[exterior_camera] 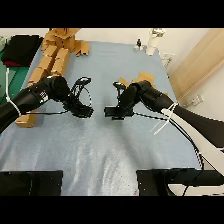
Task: Fold the box.
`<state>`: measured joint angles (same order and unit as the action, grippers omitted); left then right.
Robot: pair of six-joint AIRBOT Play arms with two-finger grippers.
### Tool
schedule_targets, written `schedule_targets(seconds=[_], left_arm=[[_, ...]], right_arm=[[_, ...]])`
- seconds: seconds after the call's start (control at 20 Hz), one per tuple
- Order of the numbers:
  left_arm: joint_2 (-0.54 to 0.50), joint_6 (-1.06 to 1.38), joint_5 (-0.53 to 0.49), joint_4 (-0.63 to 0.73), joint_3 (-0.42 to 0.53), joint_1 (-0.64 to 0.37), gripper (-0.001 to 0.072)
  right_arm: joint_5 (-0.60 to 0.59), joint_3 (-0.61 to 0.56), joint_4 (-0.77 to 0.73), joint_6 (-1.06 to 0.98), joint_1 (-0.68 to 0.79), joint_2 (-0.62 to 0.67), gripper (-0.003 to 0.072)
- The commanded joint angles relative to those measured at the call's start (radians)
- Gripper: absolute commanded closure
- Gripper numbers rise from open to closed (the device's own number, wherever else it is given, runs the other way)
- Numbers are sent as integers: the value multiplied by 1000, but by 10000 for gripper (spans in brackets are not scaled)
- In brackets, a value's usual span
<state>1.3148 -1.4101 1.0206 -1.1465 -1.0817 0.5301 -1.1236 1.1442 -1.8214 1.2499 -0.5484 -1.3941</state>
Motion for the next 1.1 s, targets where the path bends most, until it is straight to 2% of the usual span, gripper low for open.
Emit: schedule_targets(seconds=[0.0,0.4,0.7,0.85,0.9,1.0,1.05], left_arm=[[1,0,0,0,0,-1,698],[1,0,0,0,0,-1,697],[1,0,0,0,0,-1,697],[1,0,0,0,0,-1,697],[1,0,0,0,0,-1,697],[1,0,0,0,0,-1,697],[1,0,0,0,0,-1,697]], right_arm=[[0,1,0,0,0,-1,683],[1,1,0,-1,0,-1,683],[82,7,-15,-23,6,-1,682],[42,107,68,-42,143,-1,680],[12,148,97,-42,224,-1,595],[-15,209,121,-32,421,-1,265],[-10,223,120,-5,526,-1,223]])
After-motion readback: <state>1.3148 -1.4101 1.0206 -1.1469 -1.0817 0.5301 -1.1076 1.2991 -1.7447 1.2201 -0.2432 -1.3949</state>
